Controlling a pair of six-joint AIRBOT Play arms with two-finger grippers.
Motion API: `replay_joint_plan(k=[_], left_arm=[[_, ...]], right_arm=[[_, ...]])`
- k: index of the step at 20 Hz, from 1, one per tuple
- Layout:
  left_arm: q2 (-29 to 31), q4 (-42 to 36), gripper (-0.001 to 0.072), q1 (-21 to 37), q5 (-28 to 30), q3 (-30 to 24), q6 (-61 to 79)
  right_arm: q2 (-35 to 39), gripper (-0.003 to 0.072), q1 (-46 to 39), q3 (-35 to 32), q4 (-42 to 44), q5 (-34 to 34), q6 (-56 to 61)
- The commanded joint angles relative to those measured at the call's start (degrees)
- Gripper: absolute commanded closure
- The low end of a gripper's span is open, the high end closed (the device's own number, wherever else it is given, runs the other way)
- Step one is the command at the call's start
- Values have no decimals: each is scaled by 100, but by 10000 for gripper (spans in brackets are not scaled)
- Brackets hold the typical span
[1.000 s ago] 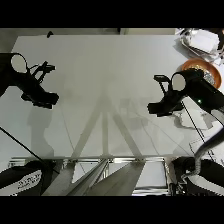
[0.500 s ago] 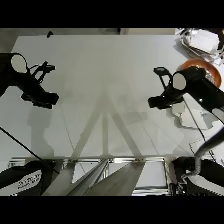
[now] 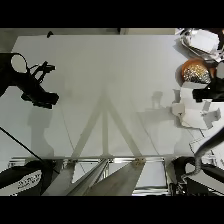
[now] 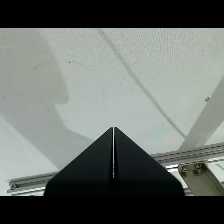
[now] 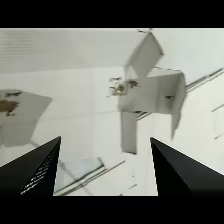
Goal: Fold the box and place the chain.
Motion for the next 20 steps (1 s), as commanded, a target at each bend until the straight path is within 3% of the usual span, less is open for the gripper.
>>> replay_joint_plan(k=[1, 7, 12, 16, 19, 20], left_arm=[[4, 0, 697, 7, 0, -2, 0], [4, 0, 697, 7, 0, -2, 0], [4, 0, 697, 7, 0, 0, 0], [4, 0, 697, 7, 0, -2, 0], [4, 0, 697, 7, 0, -2, 0], [4, 0, 697, 7, 0, -2, 0]], right_arm=[[-107, 79, -780, 11, -610, -92, -490], [-837, 83, -1478, 11, -671, 70, -721], [-1416, 191, -1648, 11, -831, -74, -518], [-1637, 457, -1661, 11, -448, -313, -520], [-1633, 603, -1655, 11, -247, -470, -535], [-1633, 609, -1655, 11, -229, -481, -564]])
